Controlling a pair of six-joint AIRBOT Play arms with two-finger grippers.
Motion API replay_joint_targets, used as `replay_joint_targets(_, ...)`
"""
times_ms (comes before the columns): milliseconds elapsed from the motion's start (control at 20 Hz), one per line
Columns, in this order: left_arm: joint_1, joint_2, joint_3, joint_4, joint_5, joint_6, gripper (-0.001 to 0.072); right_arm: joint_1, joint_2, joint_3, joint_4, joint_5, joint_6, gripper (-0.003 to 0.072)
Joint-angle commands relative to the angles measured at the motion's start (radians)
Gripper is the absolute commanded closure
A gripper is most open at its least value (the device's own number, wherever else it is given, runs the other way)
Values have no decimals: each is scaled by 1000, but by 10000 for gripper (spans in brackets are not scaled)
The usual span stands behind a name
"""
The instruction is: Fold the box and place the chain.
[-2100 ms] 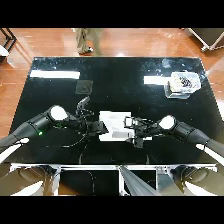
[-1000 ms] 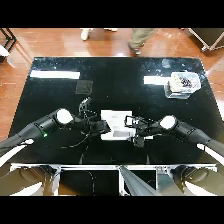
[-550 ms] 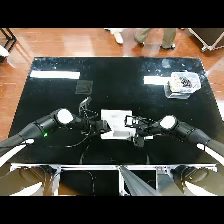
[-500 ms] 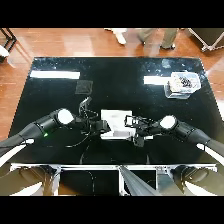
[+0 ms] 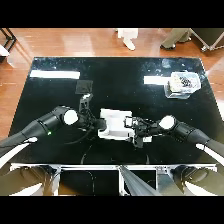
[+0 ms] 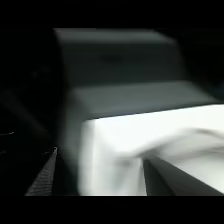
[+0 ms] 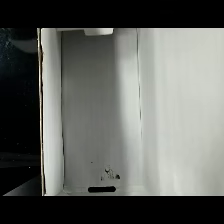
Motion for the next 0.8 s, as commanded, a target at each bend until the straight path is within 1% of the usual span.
replay_joint_targets(0, -5, 2, 19, 37, -55, -70, 79, -1, 1, -1, -2, -6, 1, 356)
replay_joint_targets(250, -27, 0, 37, 43, -57, -92, 80, 6, 1, -1, -6, -6, 2, 356)
replay_joint_targets(400, -64, 0, 58, 149, -68, -194, 81, 12, 1, -1, -5, -20, 3, 356)
replay_joint_targets(500, -92, -1, 78, 229, -108, -258, 81, 12, 1, -1, -6, -31, 14, 356)
replay_joint_targets(600, -115, -2, 91, 286, -129, -312, 103, 12, 1, -1, -6, -29, 14, 356)
replay_joint_targets(700, -129, -8, 98, 307, -132, -350, 119, 12, 1, -1, -6, -30, 14, 356)
replay_joint_targets(750, -135, -17, 105, 302, -137, -350, 176, 12, 1, -1, -6, -31, 14, 356)
